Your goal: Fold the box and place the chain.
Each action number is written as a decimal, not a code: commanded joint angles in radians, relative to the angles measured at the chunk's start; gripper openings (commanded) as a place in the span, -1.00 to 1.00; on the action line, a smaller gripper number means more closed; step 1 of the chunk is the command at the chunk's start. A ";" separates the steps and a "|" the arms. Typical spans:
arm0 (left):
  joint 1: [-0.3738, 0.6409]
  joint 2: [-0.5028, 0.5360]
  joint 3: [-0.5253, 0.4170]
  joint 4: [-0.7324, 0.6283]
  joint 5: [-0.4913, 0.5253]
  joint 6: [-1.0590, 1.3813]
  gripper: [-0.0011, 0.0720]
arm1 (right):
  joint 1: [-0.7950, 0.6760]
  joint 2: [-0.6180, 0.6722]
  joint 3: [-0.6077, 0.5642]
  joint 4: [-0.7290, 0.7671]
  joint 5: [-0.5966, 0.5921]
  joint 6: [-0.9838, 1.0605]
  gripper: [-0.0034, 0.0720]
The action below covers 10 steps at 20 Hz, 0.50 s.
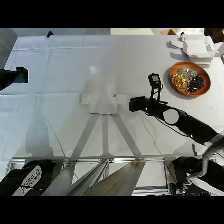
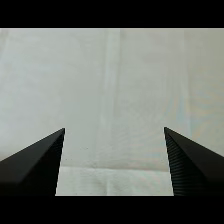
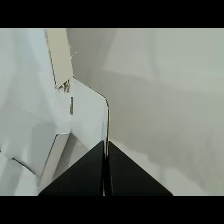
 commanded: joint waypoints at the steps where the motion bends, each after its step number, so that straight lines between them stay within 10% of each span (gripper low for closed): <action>1: -0.001 0.001 0.001 0.000 0.000 0.000 0.94 | 0.006 0.010 -0.054 -0.006 -0.032 -0.003 -0.90; 10: -0.001 0.001 0.001 0.000 0.000 0.000 0.94 | 0.006 0.010 -0.070 -0.019 -0.029 -0.003 -0.89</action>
